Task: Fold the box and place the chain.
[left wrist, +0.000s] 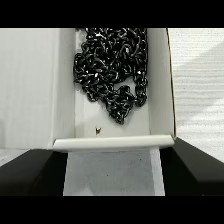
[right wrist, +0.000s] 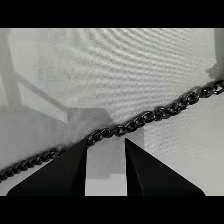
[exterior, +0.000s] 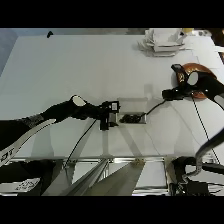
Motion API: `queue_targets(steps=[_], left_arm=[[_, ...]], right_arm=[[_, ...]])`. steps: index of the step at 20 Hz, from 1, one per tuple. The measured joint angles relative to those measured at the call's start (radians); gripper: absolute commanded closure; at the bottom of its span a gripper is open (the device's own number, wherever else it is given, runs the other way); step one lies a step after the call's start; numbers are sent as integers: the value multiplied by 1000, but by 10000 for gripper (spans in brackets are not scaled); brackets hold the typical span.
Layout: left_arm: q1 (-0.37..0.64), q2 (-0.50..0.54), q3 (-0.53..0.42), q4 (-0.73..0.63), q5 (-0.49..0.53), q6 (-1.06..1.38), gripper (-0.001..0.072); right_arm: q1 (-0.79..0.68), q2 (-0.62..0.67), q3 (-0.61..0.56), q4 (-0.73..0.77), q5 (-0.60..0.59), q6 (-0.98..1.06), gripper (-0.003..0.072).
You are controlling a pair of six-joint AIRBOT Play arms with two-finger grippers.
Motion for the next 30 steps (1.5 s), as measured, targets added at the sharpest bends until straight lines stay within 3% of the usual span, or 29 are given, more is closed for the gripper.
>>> queue_targets(steps=[2, 4, 11, 16, 23, 30], left_arm=[[0, 0, 0, 0, 0, 0, 505], [0, 0, 0, 0, 0, 0, 505], [0, 0, 0, 0, 0, 0, 505], [0, 0, 0, 0, 0, 0, 505], [0, 0, 0, 0, 0, 0, 505], [0, 0, 0, 0, 0, 0, 505]], right_arm=[[0, -21, -2, 0, -8, 2, 537], [1, -33, -3, -7, -18, 1, 670], [35, 12, -7, 13, 51, 3, 671], [103, 208, -25, 93, 116, -5, 671], [216, 583, -113, 275, 217, -49, 670], [349, 810, -131, 445, 183, -60, 670]])
